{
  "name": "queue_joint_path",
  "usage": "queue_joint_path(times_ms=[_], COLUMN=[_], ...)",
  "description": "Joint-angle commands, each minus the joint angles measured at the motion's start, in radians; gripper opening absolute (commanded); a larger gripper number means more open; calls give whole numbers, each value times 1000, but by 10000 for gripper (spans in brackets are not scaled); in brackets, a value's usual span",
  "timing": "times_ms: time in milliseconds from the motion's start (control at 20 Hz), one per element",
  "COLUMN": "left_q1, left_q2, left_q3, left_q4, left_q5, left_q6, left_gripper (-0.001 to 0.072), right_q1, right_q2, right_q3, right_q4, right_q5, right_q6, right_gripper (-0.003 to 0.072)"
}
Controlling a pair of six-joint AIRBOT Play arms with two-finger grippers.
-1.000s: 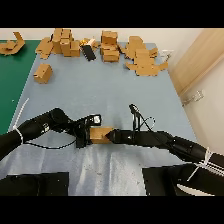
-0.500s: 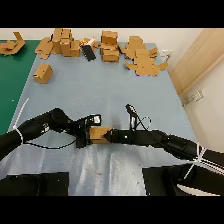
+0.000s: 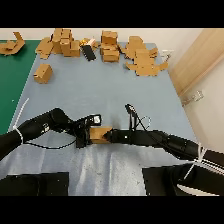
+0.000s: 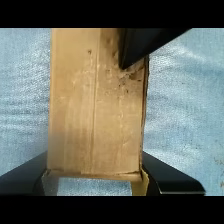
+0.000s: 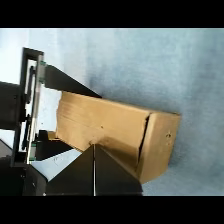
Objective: Fold the box.
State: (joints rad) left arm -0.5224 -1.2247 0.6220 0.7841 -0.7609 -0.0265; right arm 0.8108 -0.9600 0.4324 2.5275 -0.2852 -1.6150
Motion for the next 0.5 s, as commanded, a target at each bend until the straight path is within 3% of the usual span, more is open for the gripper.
queue_joint_path(times_ms=[0, 450], left_q1=[0, 0], left_q2=[1, 1], left_q3=[0, 0], left_q4=[0, 0], left_q5=[0, 0], left_q6=[0, 0], left_gripper=[410, 410], right_q1=[-6, -153], right_q2=[65, 93], right_q3=[3, 3], right_q4=[-76, -105], right_q5=[10, 16], right_q6=[0, 5], right_gripper=[2, 2])
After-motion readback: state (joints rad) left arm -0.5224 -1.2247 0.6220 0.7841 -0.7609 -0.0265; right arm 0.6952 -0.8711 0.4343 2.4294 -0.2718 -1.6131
